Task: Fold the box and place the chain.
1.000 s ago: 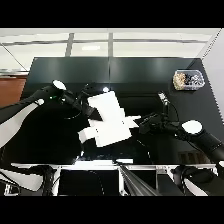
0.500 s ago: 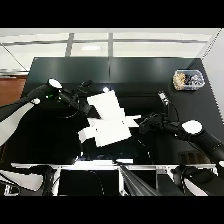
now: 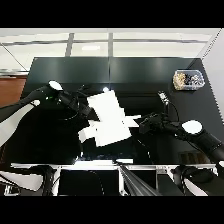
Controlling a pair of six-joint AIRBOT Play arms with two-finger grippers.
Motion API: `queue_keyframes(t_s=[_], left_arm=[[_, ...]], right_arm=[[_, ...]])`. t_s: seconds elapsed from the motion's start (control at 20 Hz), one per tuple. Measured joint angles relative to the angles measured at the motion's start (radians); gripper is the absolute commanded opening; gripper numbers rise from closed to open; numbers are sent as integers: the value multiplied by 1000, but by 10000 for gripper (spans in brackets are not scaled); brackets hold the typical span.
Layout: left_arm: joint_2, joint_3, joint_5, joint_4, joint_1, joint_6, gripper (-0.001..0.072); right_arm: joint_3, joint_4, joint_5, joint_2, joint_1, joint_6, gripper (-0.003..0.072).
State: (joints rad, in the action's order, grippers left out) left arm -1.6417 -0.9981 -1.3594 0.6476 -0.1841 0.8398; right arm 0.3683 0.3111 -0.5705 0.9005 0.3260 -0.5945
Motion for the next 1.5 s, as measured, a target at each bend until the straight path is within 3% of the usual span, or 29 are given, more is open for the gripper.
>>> queue_keyframes(t_s=[0.3, 0.45, 0.65, 0.75, 0.8, 0.85, 0.9, 1.0, 1.05, 1.1, 1.15, 1.3, 1.5], left_arm=[[66, 90, 140, -92, 1, -80, 483], [65, 97, 121, -164, 1, -176, 346], [48, 90, 56, -164, 0, -235, 339], [45, 89, 39, -150, 0, -247, 220], [42, 88, 39, -141, 0, -251, 218], [42, 87, 38, -130, 0, -254, 169], [42, 87, 35, -119, 0, -257, 24], [41, 83, 20, -97, 0, -265, 25], [41, 79, 21, -84, 0, -265, 25], [41, 73, 25, -62, 0, -261, 24], [41, 64, 28, -51, 1, -261, 24], [50, 27, 23, -32, -3, -256, 20], [166, 40, 56, 43, -52, -230, 22]], right_arm=[[0, 0, 0, 0, 0, 0, 13], [0, 0, 0, 0, 0, 0, 13], [0, 2, 0, 0, 0, 1, 13], [0, 3, 0, 0, 0, 1, 13], [0, 3, 0, 0, 0, 1, 13], [0, 3, 0, 0, 0, 1, 13], [0, 3, 0, 0, 0, 1, 13], [0, 4, 2, 0, 0, 1, 22], [-1, 4, 5, 0, 0, 0, 196], [-1, 5, 14, 0, 0, 0, 489], [0, 10, 25, 0, 0, 1, 663], [34, 70, 20, -1, -21, 0, 664], [158, 285, -123, -1, -100, 1, 663]])
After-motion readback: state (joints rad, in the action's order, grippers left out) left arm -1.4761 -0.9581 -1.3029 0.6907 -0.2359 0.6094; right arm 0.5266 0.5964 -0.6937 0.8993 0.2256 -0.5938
